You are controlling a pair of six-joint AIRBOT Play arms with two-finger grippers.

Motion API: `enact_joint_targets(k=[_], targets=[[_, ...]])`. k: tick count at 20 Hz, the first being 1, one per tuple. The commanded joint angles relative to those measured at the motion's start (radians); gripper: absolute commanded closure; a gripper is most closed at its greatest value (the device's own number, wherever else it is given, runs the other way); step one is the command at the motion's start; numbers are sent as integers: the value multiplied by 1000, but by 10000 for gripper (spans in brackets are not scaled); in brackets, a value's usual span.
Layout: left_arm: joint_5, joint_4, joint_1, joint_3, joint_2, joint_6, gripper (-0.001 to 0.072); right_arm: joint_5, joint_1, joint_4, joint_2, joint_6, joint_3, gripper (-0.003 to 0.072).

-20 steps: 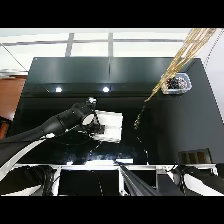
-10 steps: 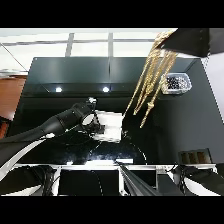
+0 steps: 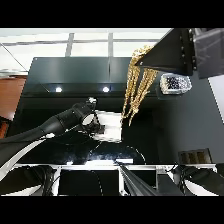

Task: Fold the box and place the chain.

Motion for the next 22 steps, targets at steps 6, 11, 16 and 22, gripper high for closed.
enact_joint_targets(k=[6,11,16,22], targets=[[0,0,0,1,0,0,682,-66,7,98,-12,3,-1,665],[0,0,0,1,0,0,682,-86,8,90,-20,2,-75,666],[1,0,0,1,0,0,682,-122,105,-31,-22,3,-270,666],[0,0,0,1,0,0,682,-239,186,-76,-31,3,-485,666]])
